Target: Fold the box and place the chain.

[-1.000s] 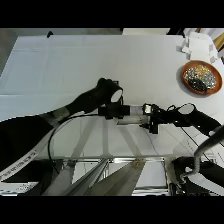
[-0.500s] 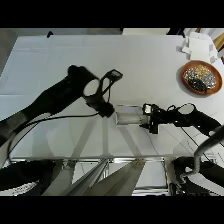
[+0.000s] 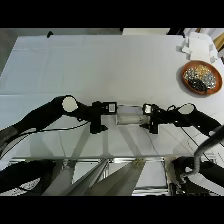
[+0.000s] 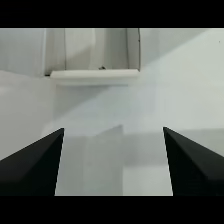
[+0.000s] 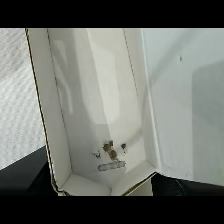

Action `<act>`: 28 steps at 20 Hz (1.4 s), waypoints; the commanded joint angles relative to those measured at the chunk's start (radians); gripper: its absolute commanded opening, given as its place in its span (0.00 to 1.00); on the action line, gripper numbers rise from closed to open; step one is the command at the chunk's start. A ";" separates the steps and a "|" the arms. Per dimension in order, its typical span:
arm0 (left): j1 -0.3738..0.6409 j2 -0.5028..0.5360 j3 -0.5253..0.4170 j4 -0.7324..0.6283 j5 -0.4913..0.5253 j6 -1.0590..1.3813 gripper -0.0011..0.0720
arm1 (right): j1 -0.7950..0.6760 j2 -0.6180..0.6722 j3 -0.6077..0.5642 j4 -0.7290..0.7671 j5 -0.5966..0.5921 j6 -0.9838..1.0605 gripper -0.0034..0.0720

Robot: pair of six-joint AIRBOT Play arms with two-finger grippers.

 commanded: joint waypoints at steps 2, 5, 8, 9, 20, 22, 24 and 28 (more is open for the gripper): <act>0.049 -0.103 -0.036 -0.307 0.064 0.315 0.98 | 0.000 0.001 0.000 0.000 0.000 0.000 0.58; 0.049 -0.135 -0.036 -0.390 0.064 0.400 0.98 | 0.000 0.000 0.000 0.000 0.001 0.000 0.58; 0.049 -0.149 -0.036 -0.431 0.064 0.494 0.98 | 0.000 0.001 0.000 0.000 0.000 0.000 0.58; 0.049 -0.153 -0.036 -0.437 0.063 0.506 0.98 | 0.000 0.001 0.000 0.000 0.000 0.000 0.58; 0.045 -0.197 -0.036 -0.437 0.021 0.579 0.98 | 0.000 0.001 0.000 0.000 0.000 0.000 0.58; 0.041 -0.197 -0.036 -0.460 0.023 0.580 0.98 | 0.000 0.001 0.000 0.000 0.000 0.000 0.58; 0.026 -0.198 -0.036 -0.496 0.034 0.595 0.98 | 0.000 0.001 0.000 0.000 0.000 0.000 0.58; 0.005 -0.215 -0.035 -0.537 0.052 0.636 0.98 | 0.000 0.001 0.000 0.000 0.001 0.000 0.58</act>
